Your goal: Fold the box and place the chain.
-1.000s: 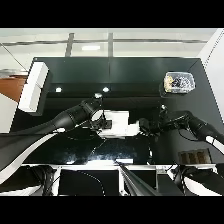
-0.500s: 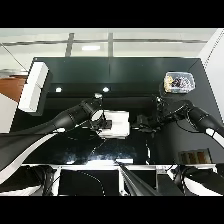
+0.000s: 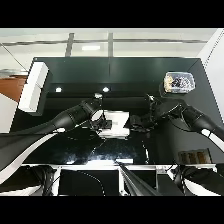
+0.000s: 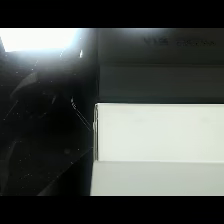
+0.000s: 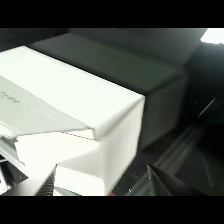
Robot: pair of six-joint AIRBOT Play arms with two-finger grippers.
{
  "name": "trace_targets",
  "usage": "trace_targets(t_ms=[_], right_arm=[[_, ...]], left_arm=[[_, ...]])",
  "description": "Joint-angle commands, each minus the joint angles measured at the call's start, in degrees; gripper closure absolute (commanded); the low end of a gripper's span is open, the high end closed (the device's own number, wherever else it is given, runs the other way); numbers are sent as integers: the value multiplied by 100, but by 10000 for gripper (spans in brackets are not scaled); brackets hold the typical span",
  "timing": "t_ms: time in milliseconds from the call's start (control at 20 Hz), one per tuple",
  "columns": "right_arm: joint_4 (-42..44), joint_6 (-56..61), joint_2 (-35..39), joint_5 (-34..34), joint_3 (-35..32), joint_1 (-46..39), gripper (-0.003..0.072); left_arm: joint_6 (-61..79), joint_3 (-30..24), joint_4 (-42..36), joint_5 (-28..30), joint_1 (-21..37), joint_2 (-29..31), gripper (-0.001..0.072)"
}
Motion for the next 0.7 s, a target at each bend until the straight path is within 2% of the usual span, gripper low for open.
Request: trace_targets(t_ms=[0, 50, 250, 350, 400, 500, 650], right_arm=[[-136, 518, -4, 678, 22, 518, 162], [-361, 752, -4, 828, 52, 693, 218], [-1823, 1987, -7, 953, 313, 1165, 218], [-2275, 2363, -48, 946, 476, 1346, 226], [-2409, 2470, -105, 929, 573, 1429, 275], [-2719, 2728, -260, 844, 796, 1609, 282], [-3495, 3239, -610, 361, 1233, 1926, 282]], left_arm=[[0, -2, 0, 0, 2, -4, 681], [-2, -2, 0, 0, 2, -4, 681], [0, -2, 0, 7, 2, -4, 681], [-2, -2, 0, 4, 2, -4, 681], [-2, -2, 0, 4, 2, -4, 681], [0, -2, 0, -2, 2, -4, 681], [0, -2, 0, -9, 2, -4, 681]])
